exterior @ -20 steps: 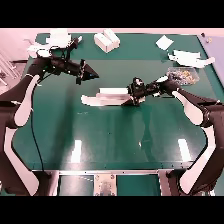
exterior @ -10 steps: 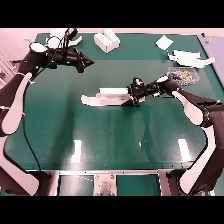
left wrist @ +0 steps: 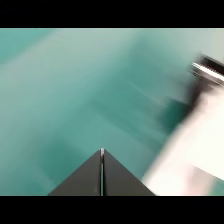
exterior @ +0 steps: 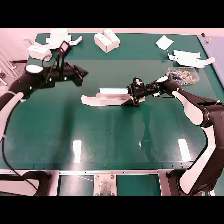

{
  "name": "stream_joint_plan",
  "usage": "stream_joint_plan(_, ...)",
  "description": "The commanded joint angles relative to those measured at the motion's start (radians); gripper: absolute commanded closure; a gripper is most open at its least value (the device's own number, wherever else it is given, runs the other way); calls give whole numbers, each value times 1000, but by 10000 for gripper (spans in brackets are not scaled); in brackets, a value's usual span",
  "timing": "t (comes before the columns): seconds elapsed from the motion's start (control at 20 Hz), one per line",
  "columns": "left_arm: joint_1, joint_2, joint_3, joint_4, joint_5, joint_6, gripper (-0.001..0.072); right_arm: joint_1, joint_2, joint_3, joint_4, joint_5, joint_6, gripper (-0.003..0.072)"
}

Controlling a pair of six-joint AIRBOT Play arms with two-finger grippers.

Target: Fold the box and place the chain.

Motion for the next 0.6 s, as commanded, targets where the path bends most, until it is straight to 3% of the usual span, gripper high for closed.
stream_joint_plan(0.0,0,44,-150,-56,-223,272,696,0,0,1,0,0,0,94)
stream_joint_plan(0.3,0,19,-188,-93,-271,423,693,1,0,1,0,0,0,94)
stream_joint_plan(0.55,-35,-47,-187,-121,-229,452,693,0,0,1,0,0,0,94)
